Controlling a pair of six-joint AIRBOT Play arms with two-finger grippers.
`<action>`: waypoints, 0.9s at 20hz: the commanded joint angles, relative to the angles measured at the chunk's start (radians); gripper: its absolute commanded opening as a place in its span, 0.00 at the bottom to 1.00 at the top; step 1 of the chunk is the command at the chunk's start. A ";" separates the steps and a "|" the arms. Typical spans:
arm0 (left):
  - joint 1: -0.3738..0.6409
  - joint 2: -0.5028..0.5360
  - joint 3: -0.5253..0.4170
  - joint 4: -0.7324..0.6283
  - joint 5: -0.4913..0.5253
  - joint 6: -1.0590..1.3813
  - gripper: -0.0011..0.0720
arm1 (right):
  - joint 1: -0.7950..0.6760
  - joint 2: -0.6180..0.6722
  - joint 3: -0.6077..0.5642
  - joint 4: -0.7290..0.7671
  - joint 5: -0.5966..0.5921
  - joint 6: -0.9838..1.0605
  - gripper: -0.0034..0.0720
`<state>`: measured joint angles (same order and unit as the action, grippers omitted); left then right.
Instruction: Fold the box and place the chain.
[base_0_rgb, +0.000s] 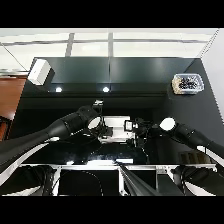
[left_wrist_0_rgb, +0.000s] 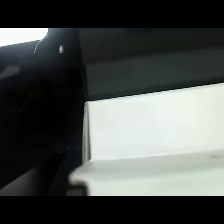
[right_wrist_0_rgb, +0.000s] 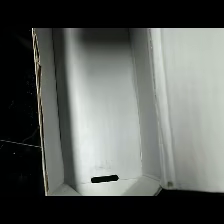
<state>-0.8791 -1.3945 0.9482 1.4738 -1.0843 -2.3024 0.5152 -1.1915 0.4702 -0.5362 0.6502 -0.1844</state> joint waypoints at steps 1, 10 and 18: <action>-0.006 -0.011 0.005 0.010 0.003 -0.077 0.45 | 0.001 -0.001 0.000 0.000 0.000 0.000 0.36; -0.006 -0.011 0.020 0.000 0.002 -0.087 0.08 | 0.001 -0.001 0.000 0.000 0.001 0.000 0.36; -0.006 -0.016 0.026 -0.009 -0.008 -0.087 0.49 | 0.001 -0.001 0.000 0.000 0.001 0.000 0.36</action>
<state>-0.8852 -1.4078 0.9730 1.4658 -1.0847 -2.3890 0.5152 -1.1915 0.4702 -0.5373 0.6502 -0.1852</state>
